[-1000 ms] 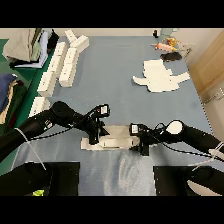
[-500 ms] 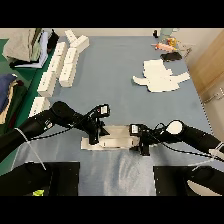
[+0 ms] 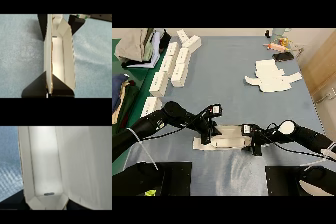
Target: Fold the box.
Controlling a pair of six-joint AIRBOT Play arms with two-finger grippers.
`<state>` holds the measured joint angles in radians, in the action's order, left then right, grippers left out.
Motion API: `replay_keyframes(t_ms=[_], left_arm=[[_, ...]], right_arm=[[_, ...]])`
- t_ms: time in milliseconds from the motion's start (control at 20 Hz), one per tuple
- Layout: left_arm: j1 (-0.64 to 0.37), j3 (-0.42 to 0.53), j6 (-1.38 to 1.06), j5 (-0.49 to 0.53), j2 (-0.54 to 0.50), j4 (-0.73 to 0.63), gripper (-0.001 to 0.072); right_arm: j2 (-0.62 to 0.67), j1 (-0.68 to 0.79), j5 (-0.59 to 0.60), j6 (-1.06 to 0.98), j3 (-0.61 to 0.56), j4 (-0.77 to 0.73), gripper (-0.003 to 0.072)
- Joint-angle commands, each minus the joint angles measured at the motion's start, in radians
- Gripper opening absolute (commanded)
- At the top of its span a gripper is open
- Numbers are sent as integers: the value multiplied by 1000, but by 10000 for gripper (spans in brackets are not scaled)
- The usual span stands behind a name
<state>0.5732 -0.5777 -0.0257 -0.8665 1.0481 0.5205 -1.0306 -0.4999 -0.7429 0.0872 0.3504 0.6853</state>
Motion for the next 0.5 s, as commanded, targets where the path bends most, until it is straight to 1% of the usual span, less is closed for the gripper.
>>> replay_keyframes(t_ms=[0, 50, 100, 150, 200, 250, 350, 400, 450], left_arm=[[-1, -1, 1, 24, -1, -4, 28], [-2, -1, 2, 32, -3, 0, 298], [-2, -1, 44, 48, -3, 1, 550], [-2, -1, 106, 56, -11, 8, 602], [-8, -1, 156, 51, -23, 37, 601], [-15, -1, 250, 33, -47, 98, 601], [-42, -1, 496, -53, -118, 278, 602], [-59, -1, 633, -113, -164, 386, 602], [-75, -1, 751, -171, -209, 464, 602]], right_arm=[[0, 0, 0, 0, 0, 0, 501], [0, 0, 0, 0, 0, 0, 502], [-1, 0, 0, 0, 0, 0, 501], [-1, 0, 0, 0, 0, 0, 501], [0, 0, 0, 0, 0, 0, 501], [0, 0, 0, 0, 0, 0, 502], [-1, 0, 0, 0, 0, 0, 501], [0, 0, 0, 0, 0, 0, 502], [-1, 0, 0, 0, 0, 0, 501]])
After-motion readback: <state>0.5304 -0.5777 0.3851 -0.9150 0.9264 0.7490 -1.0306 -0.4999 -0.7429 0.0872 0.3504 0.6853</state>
